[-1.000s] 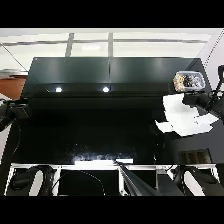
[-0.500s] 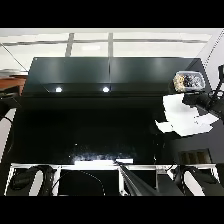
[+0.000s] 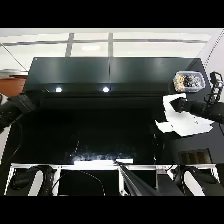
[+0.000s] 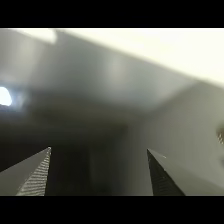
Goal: Fold the box and place the chain.
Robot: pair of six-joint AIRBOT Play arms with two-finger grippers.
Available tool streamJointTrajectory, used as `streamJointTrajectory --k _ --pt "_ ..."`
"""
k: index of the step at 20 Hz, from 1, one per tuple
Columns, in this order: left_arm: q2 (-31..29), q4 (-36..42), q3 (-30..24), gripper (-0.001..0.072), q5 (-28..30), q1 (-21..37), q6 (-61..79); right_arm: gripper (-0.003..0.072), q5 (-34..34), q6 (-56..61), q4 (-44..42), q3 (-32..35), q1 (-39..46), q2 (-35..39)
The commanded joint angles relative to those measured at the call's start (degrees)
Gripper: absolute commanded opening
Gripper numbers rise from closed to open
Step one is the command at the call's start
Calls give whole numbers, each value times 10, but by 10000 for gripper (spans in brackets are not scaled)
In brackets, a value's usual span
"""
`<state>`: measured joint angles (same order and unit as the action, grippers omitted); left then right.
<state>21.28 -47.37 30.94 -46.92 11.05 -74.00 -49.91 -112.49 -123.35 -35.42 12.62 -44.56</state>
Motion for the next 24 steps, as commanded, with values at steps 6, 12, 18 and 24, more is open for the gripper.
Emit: streamJointTrajectory --k 6,12,18,24 --pt "-20 -93 46 717 -212 14 -118 707 -41 298 397 -142 85 57" --pt "-52 -90 -62 717 -216 14 -125 708 0 382 377 -13 161 56" --pt "-44 -86 -106 680 -115 14 -152 708 59 319 325 12 120 40" --pt "-14 -85 -106 680 -106 14 -151 708 90 319 303 12 119 15"
